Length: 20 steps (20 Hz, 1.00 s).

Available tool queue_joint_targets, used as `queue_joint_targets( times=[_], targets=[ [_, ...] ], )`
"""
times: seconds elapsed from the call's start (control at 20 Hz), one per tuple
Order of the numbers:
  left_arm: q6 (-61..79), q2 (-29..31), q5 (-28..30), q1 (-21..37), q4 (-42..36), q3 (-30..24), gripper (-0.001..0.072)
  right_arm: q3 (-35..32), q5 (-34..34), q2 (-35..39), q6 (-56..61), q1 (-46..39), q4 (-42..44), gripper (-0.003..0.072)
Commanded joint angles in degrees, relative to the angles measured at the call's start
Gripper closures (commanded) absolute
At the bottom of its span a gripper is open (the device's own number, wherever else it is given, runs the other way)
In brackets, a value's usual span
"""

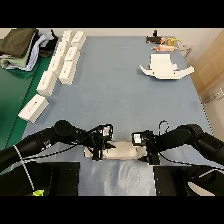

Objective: Fold the box.

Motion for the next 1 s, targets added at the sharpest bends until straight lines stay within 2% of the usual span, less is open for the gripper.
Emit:
queue_joint_targets(
  times=[0.0, 0.45, 0.55, 0.95],
  targets=[
    [0.00, 0.02, 0.02, 0.07, 0.00, -0.02, 0.0693, -0.76, 3.82, -0.02, -2.64, -0.02, 0.48, -0.0023],
    [0.00, 0.02, 0.02, 0.07, 0.00, -0.02, 0.0693, -4.57, 7.89, -0.02, -5.46, 0.00, 4.20, -0.0021],
    [0.00, 0.02, 0.02, 0.07, 0.00, -0.02, 0.0693, -5.03, 8.15, -0.02, -5.46, 0.00, 4.74, 0.0040],
    [0.00, 0.02, 0.02, 0.07, 0.00, -0.02, 0.0693, -5.07, 9.05, -2.05, -7.82, 0.00, 6.67, 0.0041]
  ],
)
